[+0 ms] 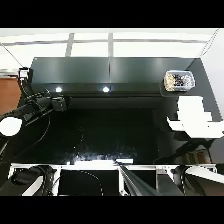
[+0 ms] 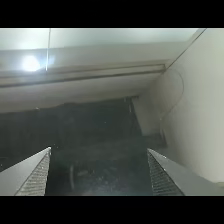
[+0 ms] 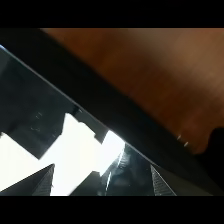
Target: Fold the box and place the chain.
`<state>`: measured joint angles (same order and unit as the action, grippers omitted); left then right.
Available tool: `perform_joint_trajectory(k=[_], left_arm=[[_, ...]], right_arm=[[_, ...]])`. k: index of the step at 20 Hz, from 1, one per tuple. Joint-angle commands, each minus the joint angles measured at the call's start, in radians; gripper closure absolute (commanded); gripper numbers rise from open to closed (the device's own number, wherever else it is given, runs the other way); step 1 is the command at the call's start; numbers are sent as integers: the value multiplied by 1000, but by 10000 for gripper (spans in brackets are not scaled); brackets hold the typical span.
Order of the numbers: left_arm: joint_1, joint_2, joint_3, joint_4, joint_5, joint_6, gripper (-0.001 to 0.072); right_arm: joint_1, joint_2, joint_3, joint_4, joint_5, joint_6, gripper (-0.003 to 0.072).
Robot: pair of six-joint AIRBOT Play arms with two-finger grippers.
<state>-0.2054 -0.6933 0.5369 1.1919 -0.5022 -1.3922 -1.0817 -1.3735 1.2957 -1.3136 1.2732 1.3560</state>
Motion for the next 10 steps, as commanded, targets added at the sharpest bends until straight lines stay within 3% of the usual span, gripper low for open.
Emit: perform_joint_trajectory(k=[1, 3, 9, 10], left_arm=[[-1, -3, 1, -8, -15, -3, -1], [-1, -4, 1, -7, -15, -3, 0], [-1, -4, 1, -7, -15, -3, 0], [-1, -4, 1, -7, -16, -3, 0]], right_arm=[[-72, -172, 31, 163, 130, -238, -34], [-64, -270, 72, 203, 201, -288, -34], [-19, -426, 209, 325, 249, -361, -34], [-10, -441, 208, 343, 266, -361, 89]])
